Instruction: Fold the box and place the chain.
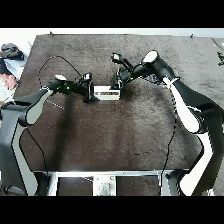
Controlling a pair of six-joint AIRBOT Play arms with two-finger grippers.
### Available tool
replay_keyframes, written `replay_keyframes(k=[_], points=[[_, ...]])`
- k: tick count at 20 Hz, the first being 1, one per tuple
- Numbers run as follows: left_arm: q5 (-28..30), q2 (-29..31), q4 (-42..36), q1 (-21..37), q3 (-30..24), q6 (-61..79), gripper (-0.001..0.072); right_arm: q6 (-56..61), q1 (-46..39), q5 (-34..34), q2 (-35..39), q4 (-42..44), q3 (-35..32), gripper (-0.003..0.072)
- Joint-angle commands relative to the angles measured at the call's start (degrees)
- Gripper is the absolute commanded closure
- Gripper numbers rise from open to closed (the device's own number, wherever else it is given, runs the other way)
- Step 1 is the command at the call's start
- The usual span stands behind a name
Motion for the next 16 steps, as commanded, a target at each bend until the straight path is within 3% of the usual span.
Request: replay_keyframes(k=[1,2,3,8,11,13,14,16], points=[[0.00,0.00,0.02,0.00,0.04,0.00,0.0174,0.46,0.07,-1.14,-0.22,0.55,-0.09,0.0379],[0.00,0.00,0.02,0.02,0.04,0.02,0.0173,0.92,0.07,-1.09,-0.22,0.85,-0.09,0.0373],[0.00,0.00,0.02,0.00,0.04,0.00,0.0174,2.29,0.07,-1.01,-0.22,1.03,-0.11,0.0295],[0.00,0.00,0.02,0.02,0.04,0.02,0.0173,4.87,-0.31,-0.48,0.42,0.13,-2.32,0.0297],[0.00,0.00,0.02,0.02,0.04,0.00,0.0173,4.33,0.02,-6.01,0.61,0.61,-4.39,0.0295],[0.02,0.00,0.02,0.02,0.04,0.00,0.0174,0.85,0.46,-5.88,0.61,2.16,-5.07,0.0292],[0.00,0.00,0.02,0.00,0.04,0.00,0.0173,0.24,0.68,-6.23,0.63,2.49,-5.05,0.0210],[-0.02,0.00,0.02,0.02,0.04,0.00,0.0173,-1.53,0.68,-6.56,0.63,3.15,-5.05,0.0189]])
